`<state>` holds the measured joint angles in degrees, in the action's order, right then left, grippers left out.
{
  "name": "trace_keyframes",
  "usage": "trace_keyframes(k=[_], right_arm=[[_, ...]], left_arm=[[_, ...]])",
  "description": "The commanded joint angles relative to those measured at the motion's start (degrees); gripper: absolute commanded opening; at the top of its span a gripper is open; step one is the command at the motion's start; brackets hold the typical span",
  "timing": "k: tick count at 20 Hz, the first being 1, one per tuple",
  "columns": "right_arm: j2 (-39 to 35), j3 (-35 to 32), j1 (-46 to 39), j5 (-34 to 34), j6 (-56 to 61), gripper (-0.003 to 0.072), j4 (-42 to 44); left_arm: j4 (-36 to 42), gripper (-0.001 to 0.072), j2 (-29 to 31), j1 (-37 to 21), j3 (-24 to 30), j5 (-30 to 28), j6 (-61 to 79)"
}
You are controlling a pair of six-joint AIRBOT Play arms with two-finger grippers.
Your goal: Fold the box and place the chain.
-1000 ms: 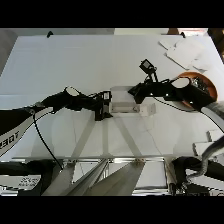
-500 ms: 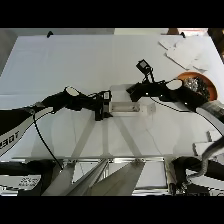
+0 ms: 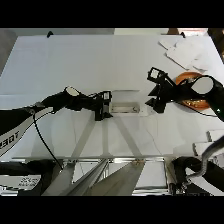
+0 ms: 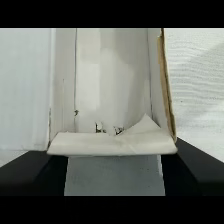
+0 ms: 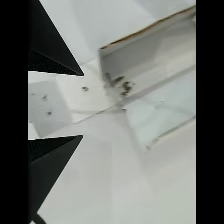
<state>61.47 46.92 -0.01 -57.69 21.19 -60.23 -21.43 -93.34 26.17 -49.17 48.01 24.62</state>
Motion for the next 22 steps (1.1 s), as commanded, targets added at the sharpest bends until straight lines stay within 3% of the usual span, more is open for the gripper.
trace_keyframes(k=[1, 8, 13, 16, 19, 22], right_arm=[[0.76, -0.07, -0.59, -2.69, -8.87, 0.0416, -6.73], [12.52, -0.07, -0.57, 0.87, -17.73, 0.0412, -1.49], [14.14, -0.07, 2.05, 2.27, -28.26, 0.0404, 4.81], [14.25, -0.07, 3.48, 3.34, -30.51, 0.0330, 5.03], [14.27, -0.07, 3.63, 3.96, -30.49, 0.0306, 6.36], [14.27, -0.07, 3.63, 3.19, -30.51, 0.0215, 6.71]], left_arm=[[-0.02, 0.0156, 0.00, 0.00, -0.04, -0.02, 0.00], [-0.02, 0.0156, 0.00, 0.00, -0.04, -0.02, 0.00], [-0.02, 0.0156, 0.00, 0.00, -0.04, -0.02, 0.00], [-0.02, 0.0156, 0.00, -0.02, -0.04, -0.02, 0.00], [-0.02, 0.0156, 0.00, -0.02, -0.04, -0.02, 0.00], [-0.02, 0.0156, 0.00, -0.02, -0.04, -0.02, 0.00]])
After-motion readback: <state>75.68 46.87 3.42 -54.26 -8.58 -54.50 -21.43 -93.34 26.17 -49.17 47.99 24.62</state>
